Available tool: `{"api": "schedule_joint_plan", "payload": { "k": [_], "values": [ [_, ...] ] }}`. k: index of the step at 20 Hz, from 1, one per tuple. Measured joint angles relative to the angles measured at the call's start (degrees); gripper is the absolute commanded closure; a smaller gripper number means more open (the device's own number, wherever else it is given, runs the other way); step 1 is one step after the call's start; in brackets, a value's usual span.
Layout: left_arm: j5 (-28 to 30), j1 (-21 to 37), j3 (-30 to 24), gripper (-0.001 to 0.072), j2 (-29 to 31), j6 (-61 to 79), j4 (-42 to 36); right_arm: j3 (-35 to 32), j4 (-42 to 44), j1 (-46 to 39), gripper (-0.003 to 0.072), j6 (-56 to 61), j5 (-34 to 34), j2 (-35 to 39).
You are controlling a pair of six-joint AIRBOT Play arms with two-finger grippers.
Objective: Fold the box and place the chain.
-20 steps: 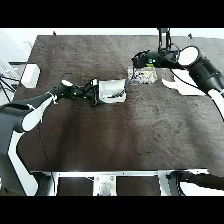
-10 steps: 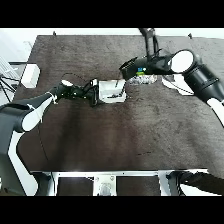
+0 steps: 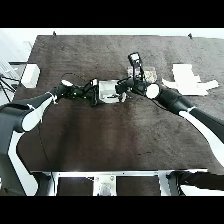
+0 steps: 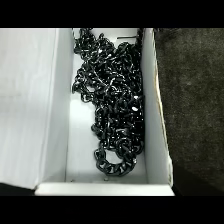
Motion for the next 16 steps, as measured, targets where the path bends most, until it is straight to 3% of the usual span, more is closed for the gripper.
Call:
{"api": "schedule_joint_plan", "payload": {
  "k": [4,10,16],
  "values": [
    [0.0,-0.02,0.0,0.0292,0.0,0.02,0.0,3.56,0.28,0.68,0.0685,-0.02,-2.45,-2.01],
    [0.0,0.0,0.0,0.0292,0.0,0.02,-0.02,13.11,0.26,1.68,0.0685,-0.92,2.75,-2.69],
    [0.0,0.0,0.0,0.0292,0.0,0.02,0.0,13.94,0.22,1.86,0.0685,-1.44,7.89,-3.17]
  ]
}}
